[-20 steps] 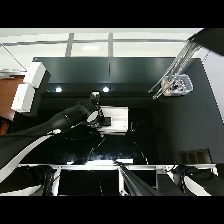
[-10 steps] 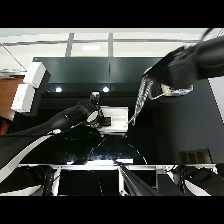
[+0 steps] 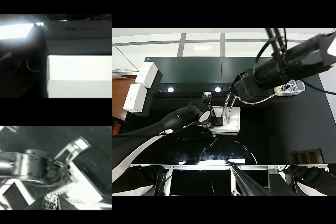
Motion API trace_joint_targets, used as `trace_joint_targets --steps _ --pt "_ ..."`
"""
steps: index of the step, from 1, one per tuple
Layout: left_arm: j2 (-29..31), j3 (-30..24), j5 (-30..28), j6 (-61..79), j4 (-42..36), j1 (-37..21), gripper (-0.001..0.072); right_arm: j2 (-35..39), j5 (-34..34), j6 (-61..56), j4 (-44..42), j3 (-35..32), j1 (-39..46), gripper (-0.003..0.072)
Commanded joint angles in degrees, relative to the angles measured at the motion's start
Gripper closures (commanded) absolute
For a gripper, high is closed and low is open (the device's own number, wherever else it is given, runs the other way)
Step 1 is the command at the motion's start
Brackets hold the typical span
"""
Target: Fold the box and place the chain.
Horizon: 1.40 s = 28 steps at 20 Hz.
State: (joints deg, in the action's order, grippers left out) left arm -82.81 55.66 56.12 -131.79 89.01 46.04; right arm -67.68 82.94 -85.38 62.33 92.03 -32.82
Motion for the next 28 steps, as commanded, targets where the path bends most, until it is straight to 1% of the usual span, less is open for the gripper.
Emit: trace_joint_targets --steps 1,3,5,9,12,14,15,16,17,18,20,22,24,25,26,27,28 --pt "0.0 0.0 0.0 0.0 0.0 0.0 0.0680 -1.1 1.5 -2.6 7.6 -2.7 -0.5 0.0660" --pt "0.0 0.0 0.0 0.0 0.0 0.0 0.0680 -1.1 2.6 -2.7 8.0 -5.4 -0.5 0.0660" --pt "0.0 0.0 0.0 0.0 0.1 0.0 0.0680 -1.1 1.3 -3.4 7.1 -8.4 -0.7 0.0660" --pt "0.0 0.0 0.0 0.0 0.1 0.0 0.0680 -1.2 -5.7 -2.1 -1.7 -14.0 -1.7 0.0660" --pt "0.0 0.0 0.0 0.0 0.1 0.0 0.0680 -1.6 -10.3 -2.1 -2.3 -17.3 -2.2 0.0659" --pt "0.0 0.0 0.0 0.0 0.0 0.0 0.0679 -1.6 -11.3 -2.1 -2.0 -19.5 -2.2 0.0658" --pt "0.0 0.0 0.0 0.0 0.0 0.0 0.0680 -1.6 -10.9 -2.1 -2.1 -20.3 -2.2 0.0630" --pt "0.0 0.0 0.0 0.0 0.0 0.0 0.0680 -1.6 -10.2 -2.1 -2.1 -20.8 -2.2 0.0394" --pt "0.0 0.0 0.0 0.0 0.1 0.0 0.0680 -1.6 -9.4 -2.0 -1.7 -21.0 -2.2 0.0246" --pt "0.0 0.0 0.0 0.0 0.1 0.0 0.0679 -1.5 -8.6 -2.0 -0.1 -20.9 -2.0 0.0246" --pt "0.0 0.0 0.0 0.0 0.0 0.0 0.0680 -0.7 -5.1 -2.0 3.9 -20.6 0.3 0.0246" --pt "0.0 0.0 0.0 0.0 0.0 0.0 0.0680 1.3 -2.0 -2.1 9.6 -20.6 5.4 0.0246" --pt "0.0 0.0 0.0 0.0 0.1 0.0 0.0680 2.5 -1.1 -4.5 18.3 -20.9 11.5 0.0246" --pt "0.0 0.0 0.0 0.0 0.1 0.0 0.0680 2.5 -1.9 -6.7 22.0 -22.0 14.6 0.0246" --pt "0.0 0.0 0.0 0.0 0.1 0.0 0.0680 2.5 -4.8 -9.2 24.6 -24.3 17.5 0.0246" --pt "0.0 0.0 -0.2 0.0 0.1 0.0 0.0680 2.4 -8.7 -11.3 25.4 -27.1 19.8 0.0244" --pt "0.0 0.0 -0.2 0.0 0.3 0.0 0.0680 1.9 -13.1 -12.6 24.6 -30.6 21.7 0.0183"
